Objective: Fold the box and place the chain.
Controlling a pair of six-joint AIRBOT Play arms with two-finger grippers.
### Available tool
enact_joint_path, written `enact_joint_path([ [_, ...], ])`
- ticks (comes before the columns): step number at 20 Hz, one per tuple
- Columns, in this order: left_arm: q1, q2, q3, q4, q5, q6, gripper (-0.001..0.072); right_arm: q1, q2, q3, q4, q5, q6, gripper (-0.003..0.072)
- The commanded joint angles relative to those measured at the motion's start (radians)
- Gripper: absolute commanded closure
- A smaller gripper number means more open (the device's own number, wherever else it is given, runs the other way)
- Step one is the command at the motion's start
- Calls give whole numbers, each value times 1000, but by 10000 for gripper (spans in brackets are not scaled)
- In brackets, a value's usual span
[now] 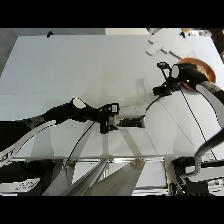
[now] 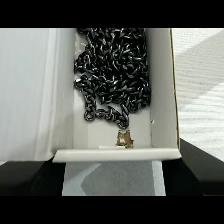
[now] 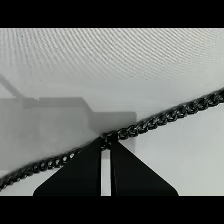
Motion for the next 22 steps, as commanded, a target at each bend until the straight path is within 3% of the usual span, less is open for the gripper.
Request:
enact_joint_path([
  [1,0,1,0,0,0,0,611,0,64,2,-10,29,-8,670],
  [5,0,1,0,0,0,0,611,0,235,2,23,109,-38,670],
  [9,0,1,0,0,0,0,611,11,442,1,172,208,-90,670],
  [14,0,1,0,0,0,0,611,134,685,1,203,259,-66,670],
  [18,0,1,0,0,0,0,611,277,786,1,203,270,9,670],
  [22,0,1,0,0,0,0,611,413,800,1,199,257,55,670],
])
